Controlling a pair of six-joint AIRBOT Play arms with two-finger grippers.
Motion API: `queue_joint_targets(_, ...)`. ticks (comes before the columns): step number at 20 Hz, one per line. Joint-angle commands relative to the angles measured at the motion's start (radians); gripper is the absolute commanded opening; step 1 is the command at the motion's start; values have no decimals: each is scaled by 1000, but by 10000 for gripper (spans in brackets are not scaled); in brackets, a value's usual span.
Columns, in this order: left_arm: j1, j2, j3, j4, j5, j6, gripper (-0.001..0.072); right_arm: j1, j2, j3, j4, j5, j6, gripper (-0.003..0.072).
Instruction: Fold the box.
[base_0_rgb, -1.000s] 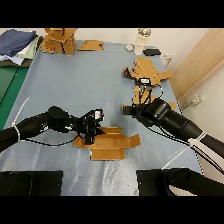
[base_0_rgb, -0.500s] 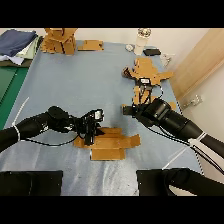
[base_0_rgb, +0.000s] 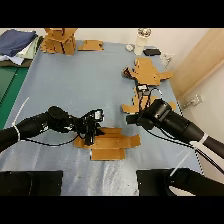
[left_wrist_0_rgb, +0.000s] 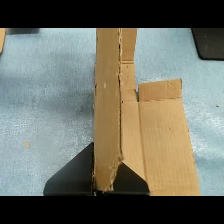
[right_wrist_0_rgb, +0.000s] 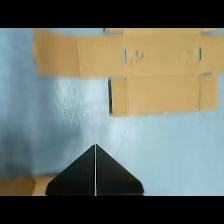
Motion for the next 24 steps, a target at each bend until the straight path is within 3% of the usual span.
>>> queue_joint_targets(1, 0, 0, 0, 0, 0, 0, 15, 111, 60, 0, 157, -172, -125, -3)
queue_joint_targets(6, 1, 0, 0, 0, 0, 0, 15, 467, 146, -82, 280, -113, -140, -3)
queue_joint_targets(8, 0, 0, 0, 0, 0, 0, 15, 627, 144, -162, 275, 37, -255, 1)
queue_joint_targets(9, 0, 0, 0, 0, 0, 0, 15, 690, 137, -202, 275, 120, -307, 41)
queue_joint_targets(10, 0, 0, 0, 0, 0, 0, 15, 727, 121, -229, 256, 163, -332, 281)
queue_joint_targets(11, 1, 0, 0, 0, 0, 0, 15, 748, 98, -237, 225, 166, -333, 411)
queue_joint_targets(17, 0, 0, 0, 0, 0, 0, 15, 756, 17, -237, -23, 192, -342, 411)
queue_joint_targets(24, 0, 0, 0, 0, 0, 0, 15, 756, -49, -237, -126, 186, -346, 411)
